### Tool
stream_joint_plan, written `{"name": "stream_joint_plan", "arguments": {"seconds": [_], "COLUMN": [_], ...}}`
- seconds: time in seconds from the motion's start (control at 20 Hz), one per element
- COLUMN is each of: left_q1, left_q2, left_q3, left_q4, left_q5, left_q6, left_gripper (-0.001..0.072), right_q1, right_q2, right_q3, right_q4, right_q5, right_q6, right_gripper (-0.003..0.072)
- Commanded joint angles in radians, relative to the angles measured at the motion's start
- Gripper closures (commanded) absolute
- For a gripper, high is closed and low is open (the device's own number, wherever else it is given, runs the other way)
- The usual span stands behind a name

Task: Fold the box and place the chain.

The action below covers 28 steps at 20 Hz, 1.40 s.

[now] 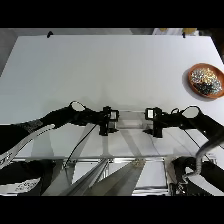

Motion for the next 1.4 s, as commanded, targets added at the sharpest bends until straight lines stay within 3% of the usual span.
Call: {"name": "stream_joint_plan", "arguments": {"seconds": [0.0, 0.35, 0.45, 0.55, 0.7, 0.85, 1.1, 1.2, 1.35], "left_q1": [0.000, 0.000, 0.000, 0.000, 0.000, 0.000, 0.000, 0.000, 0.000], "left_q2": [0.000, 0.000, 0.000, 0.000, 0.000, 0.000, 0.000, 0.000, 0.000], "left_q3": [0.000, 0.000, 0.000, 0.000, 0.000, 0.000, 0.000, 0.000, 0.000], "left_q4": [0.000, 0.000, 0.000, 0.000, 0.000, 0.000, 0.000, 0.000, 0.000], "left_q5": [0.001, 0.001, 0.001, 0.001, 0.000, 0.001, 0.001, 0.001, 0.001], "left_q6": [-0.001, -0.001, -0.001, -0.001, -0.001, -0.001, -0.001, -0.001, -0.001], "left_gripper": [0.0691, 0.0691, 0.0691, 0.0691, 0.0691, 0.0691, 0.0691, 0.0691, 0.0691], "right_q1": [0.000, 0.000, 0.000, 0.000, 0.000, 0.005, 0.085, 0.085, 0.085], "right_q2": [0.108, 0.282, 0.320, 0.353, 0.386, 0.384, 0.283, 0.194, 0.063], "right_q3": [0.001, 0.001, 0.001, 0.001, 0.001, 0.001, 0.001, 0.001, 0.001], "right_q4": [-0.066, -0.143, -0.159, -0.110, 0.036, 0.185, 0.325, 0.308, 0.279], "right_q5": [0.002, 0.039, 0.037, 0.041, 0.116, 0.085, -0.386, -0.426, -0.385], "right_q6": [0.108, 0.350, 0.441, 0.522, 0.525, 0.519, 0.519, 0.520, 0.521], "right_gripper": [0.0008, 0.0011, 0.0060, 0.0214, 0.0670, 0.0666, 0.0666, 0.0666, 0.0666]}}
